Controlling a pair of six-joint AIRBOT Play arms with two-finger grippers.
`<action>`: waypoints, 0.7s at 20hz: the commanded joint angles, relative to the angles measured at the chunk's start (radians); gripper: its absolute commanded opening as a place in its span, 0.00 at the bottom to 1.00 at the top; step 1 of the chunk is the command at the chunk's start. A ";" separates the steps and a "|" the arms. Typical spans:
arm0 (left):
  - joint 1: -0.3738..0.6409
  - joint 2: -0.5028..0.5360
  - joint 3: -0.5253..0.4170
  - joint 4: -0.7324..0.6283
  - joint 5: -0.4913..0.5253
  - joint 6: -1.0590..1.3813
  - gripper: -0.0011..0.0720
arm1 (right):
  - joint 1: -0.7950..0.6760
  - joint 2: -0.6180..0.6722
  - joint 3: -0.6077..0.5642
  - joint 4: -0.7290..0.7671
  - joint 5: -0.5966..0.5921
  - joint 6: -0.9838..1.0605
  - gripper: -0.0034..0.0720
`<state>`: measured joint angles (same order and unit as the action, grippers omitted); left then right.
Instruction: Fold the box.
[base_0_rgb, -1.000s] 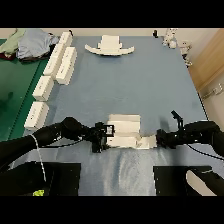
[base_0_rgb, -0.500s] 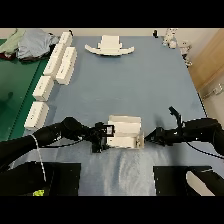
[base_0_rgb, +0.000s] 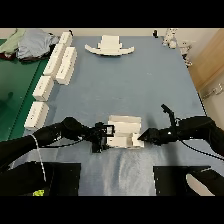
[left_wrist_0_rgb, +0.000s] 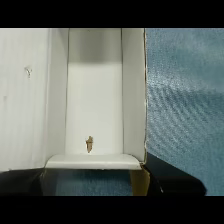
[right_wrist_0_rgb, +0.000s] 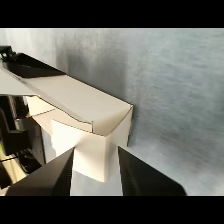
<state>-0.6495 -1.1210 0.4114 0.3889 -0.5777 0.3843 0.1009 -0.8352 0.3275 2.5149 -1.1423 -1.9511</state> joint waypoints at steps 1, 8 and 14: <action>0.001 0.000 0.001 0.000 0.000 0.000 0.83 | 0.186 0.000 0.048 -0.132 0.147 0.211 0.62; 0.001 0.000 0.001 0.000 0.000 0.000 0.83 | 0.509 -0.082 0.235 -0.622 0.171 0.817 0.62; 0.001 0.000 0.001 0.000 0.000 0.000 0.83 | 0.718 -0.209 0.374 -0.887 0.069 1.203 0.62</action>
<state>-0.6495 -1.1210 0.4114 0.3885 -0.5777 0.3843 0.7254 -0.9863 0.6369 1.7870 -1.0187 -0.9726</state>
